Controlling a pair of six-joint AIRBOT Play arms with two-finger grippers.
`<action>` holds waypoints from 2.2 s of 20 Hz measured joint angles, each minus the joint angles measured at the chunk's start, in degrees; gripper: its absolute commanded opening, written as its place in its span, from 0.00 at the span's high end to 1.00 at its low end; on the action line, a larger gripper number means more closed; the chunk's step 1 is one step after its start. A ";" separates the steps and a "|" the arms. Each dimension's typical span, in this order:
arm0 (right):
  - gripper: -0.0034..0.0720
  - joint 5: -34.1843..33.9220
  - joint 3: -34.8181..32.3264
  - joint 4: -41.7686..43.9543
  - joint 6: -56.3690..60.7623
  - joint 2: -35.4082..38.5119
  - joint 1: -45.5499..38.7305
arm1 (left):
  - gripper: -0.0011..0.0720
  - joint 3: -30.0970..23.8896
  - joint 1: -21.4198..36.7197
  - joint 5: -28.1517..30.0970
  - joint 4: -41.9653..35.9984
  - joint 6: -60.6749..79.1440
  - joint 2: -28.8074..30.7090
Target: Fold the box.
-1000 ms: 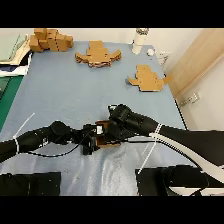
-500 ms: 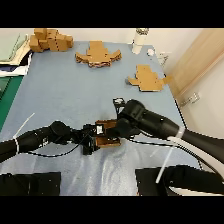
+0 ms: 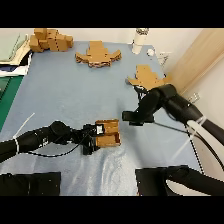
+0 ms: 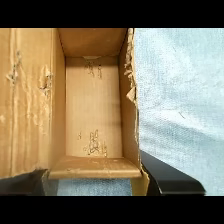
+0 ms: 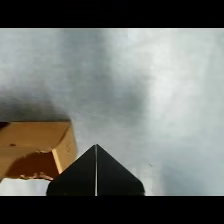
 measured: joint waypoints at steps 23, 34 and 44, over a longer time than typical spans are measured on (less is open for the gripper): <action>0.95 9.92 -3.37 20.09 -57.18 -1.92 12.11 | 0.41 0.00 0.00 -0.02 -0.04 -0.02 -0.02; 0.28 24.28 -20.31 7.91 -64.28 19.15 21.84 | 0.41 0.00 0.00 0.00 -0.02 0.02 -0.02; 0.28 28.24 -22.05 4.22 -79.19 19.34 22.38 | 0.41 0.00 0.00 0.00 -0.02 0.02 -0.02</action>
